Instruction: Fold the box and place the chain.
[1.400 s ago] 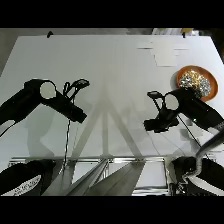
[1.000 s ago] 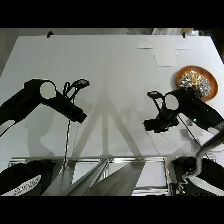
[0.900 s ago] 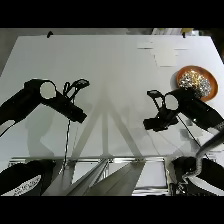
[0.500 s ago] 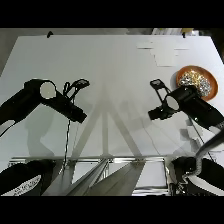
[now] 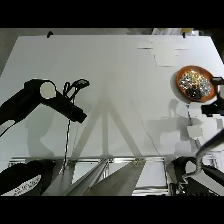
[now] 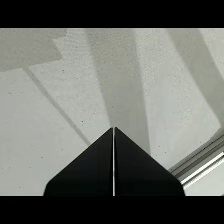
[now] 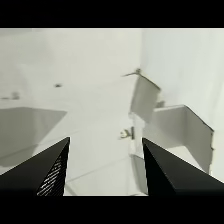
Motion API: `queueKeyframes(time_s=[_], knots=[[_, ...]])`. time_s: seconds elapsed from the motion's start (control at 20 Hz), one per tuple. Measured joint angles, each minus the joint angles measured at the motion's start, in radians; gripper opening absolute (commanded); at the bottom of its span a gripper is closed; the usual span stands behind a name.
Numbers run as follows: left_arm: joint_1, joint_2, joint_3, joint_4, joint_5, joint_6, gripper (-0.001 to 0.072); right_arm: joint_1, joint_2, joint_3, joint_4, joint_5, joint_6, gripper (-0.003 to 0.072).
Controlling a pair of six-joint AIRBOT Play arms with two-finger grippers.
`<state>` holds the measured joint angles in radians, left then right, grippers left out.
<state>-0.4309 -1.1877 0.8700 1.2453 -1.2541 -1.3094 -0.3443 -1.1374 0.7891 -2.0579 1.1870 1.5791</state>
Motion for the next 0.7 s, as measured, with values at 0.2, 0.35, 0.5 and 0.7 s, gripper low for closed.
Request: queueKeyframes(time_s=[0.2,0.35,0.5,0.7], knots=[[0.0,0.0,0.0,0.0,0.0,0.0,0.0012,-0.215,-0.003,0.0,-0.012,-0.087,-0.062,0.0496],[0.0,0.0,0.0,0.0,0.0,0.0,0.0012,-0.296,-0.029,0.0,-0.02,-0.126,-0.08,0.0496],[0.0,0.0,0.0,0.0,0.0,0.0,0.0012,-0.329,-0.061,0.0,-0.046,-0.146,-0.085,0.0495],[0.0,0.0,0.0,0.0,0.0,0.0,0.0012,-0.344,-0.079,0.0,-0.113,-0.159,-0.072,0.0429]])
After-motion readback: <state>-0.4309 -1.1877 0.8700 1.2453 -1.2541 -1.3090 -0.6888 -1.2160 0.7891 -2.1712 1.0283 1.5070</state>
